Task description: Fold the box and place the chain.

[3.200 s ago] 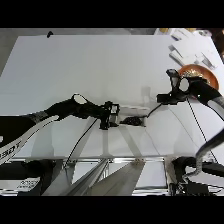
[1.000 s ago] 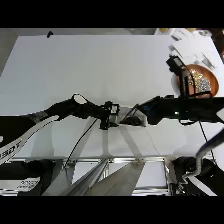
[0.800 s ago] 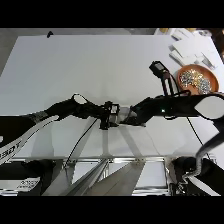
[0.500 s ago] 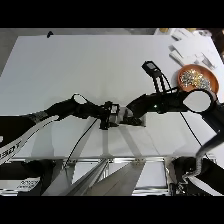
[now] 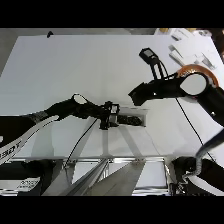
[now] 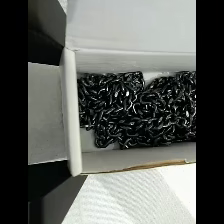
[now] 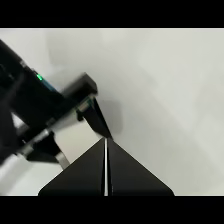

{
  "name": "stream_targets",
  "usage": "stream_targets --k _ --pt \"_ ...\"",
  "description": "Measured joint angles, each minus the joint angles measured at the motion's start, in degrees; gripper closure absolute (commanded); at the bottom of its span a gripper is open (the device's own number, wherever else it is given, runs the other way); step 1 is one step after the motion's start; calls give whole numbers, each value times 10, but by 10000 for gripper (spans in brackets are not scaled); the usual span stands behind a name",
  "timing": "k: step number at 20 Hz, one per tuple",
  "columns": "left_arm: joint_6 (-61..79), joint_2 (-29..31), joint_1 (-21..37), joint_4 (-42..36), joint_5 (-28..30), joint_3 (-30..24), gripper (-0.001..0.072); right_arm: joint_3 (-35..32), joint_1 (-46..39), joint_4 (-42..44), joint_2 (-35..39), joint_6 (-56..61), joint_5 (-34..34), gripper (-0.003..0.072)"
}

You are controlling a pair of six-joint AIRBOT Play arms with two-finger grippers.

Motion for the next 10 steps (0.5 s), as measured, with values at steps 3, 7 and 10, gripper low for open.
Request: stream_targets --k 3,7,10 --pt "0 0 0 0 0 0 561 2 12 -22 -26 -79 40 666" --pt "0 0 0 0 0 0 561 3 23 -39 -40 -147 59 666" --pt "0 0 0 0 0 0 561 0 36 -52 -42 -191 80 640"
